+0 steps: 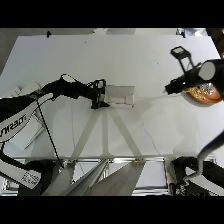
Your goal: Fold the box and place the chain.
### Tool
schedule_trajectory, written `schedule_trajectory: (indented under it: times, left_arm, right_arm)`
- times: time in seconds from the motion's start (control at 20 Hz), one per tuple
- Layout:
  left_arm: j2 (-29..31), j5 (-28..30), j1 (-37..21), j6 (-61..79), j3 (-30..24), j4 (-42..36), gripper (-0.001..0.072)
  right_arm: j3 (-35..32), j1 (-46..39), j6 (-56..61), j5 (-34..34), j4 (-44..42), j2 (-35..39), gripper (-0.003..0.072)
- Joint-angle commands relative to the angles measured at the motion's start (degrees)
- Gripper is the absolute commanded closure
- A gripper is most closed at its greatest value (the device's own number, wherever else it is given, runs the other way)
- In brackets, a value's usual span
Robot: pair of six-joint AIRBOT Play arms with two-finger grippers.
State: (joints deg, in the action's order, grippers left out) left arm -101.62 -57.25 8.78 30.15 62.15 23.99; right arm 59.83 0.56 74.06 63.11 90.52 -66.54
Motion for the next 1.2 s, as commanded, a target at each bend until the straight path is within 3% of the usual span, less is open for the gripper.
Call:
schedule_trajectory:
  times: [0.0, 0.35, 0.6, 0.8, 1.15]
  left_arm:
    - [0.0, 0.0, 0.0, 0.0, 0.1, 0.0, 0.0197]
    - [0.0, 0.0, 0.0, 0.0, 0.1, 0.0, 0.0197]
    - [0.0, 0.0, 0.0, 0.0, 0.1, 0.0, 0.0197]
    - [0.0, 0.0, 0.0, 0.0, 0.1, 0.0, 0.0197]
    - [0.0, 0.0, 0.0, 0.0, 0.1, 0.0, 0.0197]
  right_arm:
    - [0.0, 10.7, 1.0, -0.7, -1.0, 0.2, 0.0671]
    - [0.0, 22.2, 1.1, -6.4, -7.3, -2.4, 0.0671]
    - [0.0, 26.4, 1.1, -14.4, -15.0, -6.2, 0.0671]
    - [0.0, 27.3, 1.3, -20.7, -16.2, -11.7, 0.0671]
    - [0.0, 27.0, 11.9, -30.3, -9.8, -18.0, 0.067]
